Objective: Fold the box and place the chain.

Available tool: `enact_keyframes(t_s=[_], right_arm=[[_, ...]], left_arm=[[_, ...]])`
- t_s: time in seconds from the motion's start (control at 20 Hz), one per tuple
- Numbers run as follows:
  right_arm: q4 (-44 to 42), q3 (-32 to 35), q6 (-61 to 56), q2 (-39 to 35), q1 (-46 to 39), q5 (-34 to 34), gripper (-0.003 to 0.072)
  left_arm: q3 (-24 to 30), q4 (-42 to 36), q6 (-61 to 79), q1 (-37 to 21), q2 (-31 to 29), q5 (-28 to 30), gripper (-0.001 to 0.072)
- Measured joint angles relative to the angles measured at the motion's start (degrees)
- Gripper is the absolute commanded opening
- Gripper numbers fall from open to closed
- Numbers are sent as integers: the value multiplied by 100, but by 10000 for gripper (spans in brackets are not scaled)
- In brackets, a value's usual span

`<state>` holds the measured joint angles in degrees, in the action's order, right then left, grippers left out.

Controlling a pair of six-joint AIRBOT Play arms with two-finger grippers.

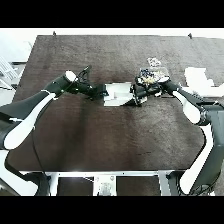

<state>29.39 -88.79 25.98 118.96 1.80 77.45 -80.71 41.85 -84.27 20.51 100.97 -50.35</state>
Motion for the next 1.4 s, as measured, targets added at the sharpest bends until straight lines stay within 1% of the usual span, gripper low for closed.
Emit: enact_keyframes(t_s=[0.25, 0.35, 0.55, 0.8, 1.15, 1.25, 1.4], right_arm=[[-2, 0, 0, 0, 0, 0, 568], [-2, 0, -2, 0, 0, 0, 568], [0, 0, 0, 0, 0, 0, 568], [2, 0, 0, 0, 0, -4, 568], [-4, 0, 0, 0, 0, -2, 568], [-7, 0, -2, 0, 0, -2, 568], [-4, 0, 0, 0, 0, 0, 568]], left_arm=[[-254, 831, -815, 227, 0, -9, 438], [-304, 1040, -1040, 284, 0, -20, 438], [-350, 1373, -1419, 404, 0, -17, 438], [-411, 1781, -1792, 566, 9, 118, 438], [-459, 2280, -2120, 621, 33, 199, 438], [-529, 2396, -2175, 629, 105, 140, 438], [-831, 2673, -2326, 721, 275, -96, 438]])
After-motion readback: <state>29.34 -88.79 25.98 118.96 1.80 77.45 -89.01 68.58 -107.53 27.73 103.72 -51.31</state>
